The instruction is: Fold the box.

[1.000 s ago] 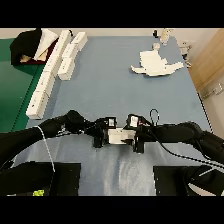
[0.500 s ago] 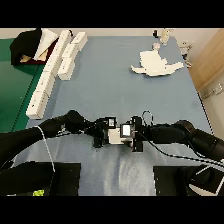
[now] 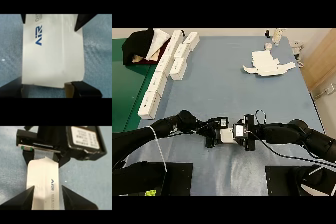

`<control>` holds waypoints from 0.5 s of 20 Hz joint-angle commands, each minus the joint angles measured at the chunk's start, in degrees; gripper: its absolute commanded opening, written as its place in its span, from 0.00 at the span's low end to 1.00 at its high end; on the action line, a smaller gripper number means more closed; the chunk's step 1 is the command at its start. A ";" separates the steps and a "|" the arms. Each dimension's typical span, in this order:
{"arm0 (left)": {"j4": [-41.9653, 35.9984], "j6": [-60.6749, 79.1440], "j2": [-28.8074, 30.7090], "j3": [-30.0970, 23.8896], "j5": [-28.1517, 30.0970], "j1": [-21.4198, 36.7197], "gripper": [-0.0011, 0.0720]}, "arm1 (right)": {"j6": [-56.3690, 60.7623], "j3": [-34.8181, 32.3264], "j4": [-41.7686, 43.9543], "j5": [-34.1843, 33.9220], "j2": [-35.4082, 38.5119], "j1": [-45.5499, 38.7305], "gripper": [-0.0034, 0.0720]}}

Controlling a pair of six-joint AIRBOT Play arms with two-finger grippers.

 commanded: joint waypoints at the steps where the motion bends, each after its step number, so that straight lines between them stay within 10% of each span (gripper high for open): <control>1: 0.02 0.02 0.04 0.07 -0.02 0.02 0.68 | 0.00 0.09 -0.17 1.27 0.37 0.04 0.71; 3: 0.02 0.02 0.04 0.07 -0.02 0.02 0.68 | 0.07 0.44 -0.66 2.16 0.37 0.04 0.52; 10: 0.02 0.02 0.04 0.07 -0.02 0.02 0.68 | 0.52 0.42 -2.05 5.46 -1.33 -0.07 0.49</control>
